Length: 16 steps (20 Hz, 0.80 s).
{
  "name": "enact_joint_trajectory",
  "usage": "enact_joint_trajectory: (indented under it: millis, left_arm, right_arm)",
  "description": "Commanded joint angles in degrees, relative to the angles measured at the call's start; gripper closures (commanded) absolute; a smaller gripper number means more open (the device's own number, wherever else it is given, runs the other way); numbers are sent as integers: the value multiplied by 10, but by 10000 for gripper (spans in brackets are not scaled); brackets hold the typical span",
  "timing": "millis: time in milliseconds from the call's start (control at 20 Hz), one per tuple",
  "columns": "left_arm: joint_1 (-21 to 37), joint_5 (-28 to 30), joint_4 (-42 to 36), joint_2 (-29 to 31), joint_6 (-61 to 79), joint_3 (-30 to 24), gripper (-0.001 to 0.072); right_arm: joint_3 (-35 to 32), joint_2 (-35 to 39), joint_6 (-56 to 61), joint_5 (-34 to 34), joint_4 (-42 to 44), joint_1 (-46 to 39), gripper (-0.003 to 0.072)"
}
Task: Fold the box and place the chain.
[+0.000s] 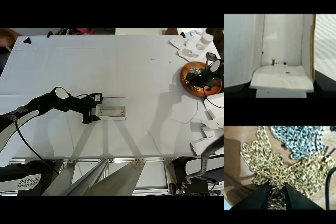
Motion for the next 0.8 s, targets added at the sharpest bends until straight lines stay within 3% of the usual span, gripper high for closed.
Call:
enact_joint_trajectory:
  millis: [0, 200, 450, 750]
  left_arm:
    - [0, 0, 0, 0, 0, 1, 266]
    - [0, 0, 0, 0, 0, 1, 266]
    - [0, 0, 0, 0, 0, 1, 266]
    - [0, 0, 0, 0, 0, 1, 266]
  right_arm:
    - [1, 38, -5, 3, -1, 5, 676]
    - [1, 123, -45, 17, -3, 14, 677]
    - [0, 199, -65, 101, -2, 27, 678]
    - [-24, 271, -65, 165, 0, 109, 680]
